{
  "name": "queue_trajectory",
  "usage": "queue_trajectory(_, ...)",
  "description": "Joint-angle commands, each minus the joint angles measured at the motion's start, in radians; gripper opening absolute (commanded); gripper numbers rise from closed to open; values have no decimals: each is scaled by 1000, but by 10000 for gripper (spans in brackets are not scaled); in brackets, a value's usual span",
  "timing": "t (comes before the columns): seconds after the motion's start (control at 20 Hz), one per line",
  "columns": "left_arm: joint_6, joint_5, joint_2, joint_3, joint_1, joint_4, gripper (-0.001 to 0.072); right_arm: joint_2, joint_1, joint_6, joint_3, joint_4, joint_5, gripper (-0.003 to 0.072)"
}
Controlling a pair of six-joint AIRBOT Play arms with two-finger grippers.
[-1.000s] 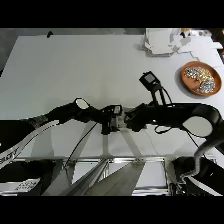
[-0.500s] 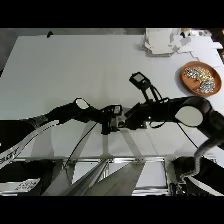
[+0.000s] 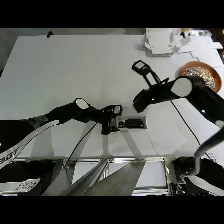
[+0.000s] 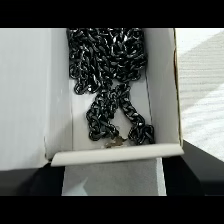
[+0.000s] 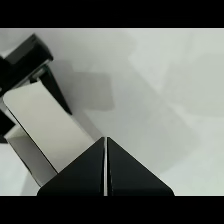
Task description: Fold the box and place the chain.
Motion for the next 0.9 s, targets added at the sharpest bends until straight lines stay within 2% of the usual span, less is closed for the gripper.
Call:
queue_trajectory(0.0,0,0,0,0,0,0,208,-66,31,-229,3,29,23,20)
queue_trajectory(0.05,0,0,0,0,0,0,208,-64,39,-277,3,30,45,21)
queue_trajectory(0.1,0,0,0,0,0,0,208,-60,46,-304,0,31,68,59)
queue_trajectory(0.15,0,0,0,0,0,0,208,-55,52,-328,-3,33,94,173)
queue_trajectory(0.2,0,0,0,0,0,0,208,-44,58,-356,-10,42,111,243)
queue_trajectory(0.35,0,0,0,0,0,0,208,23,58,-444,-56,101,118,243)
queue_trajectory(0.5,0,0,0,0,0,0,208,81,81,-482,-110,90,80,244)
queue_trajectory(0.85,0,0,0,0,0,0,208,84,125,-471,-127,0,17,285)
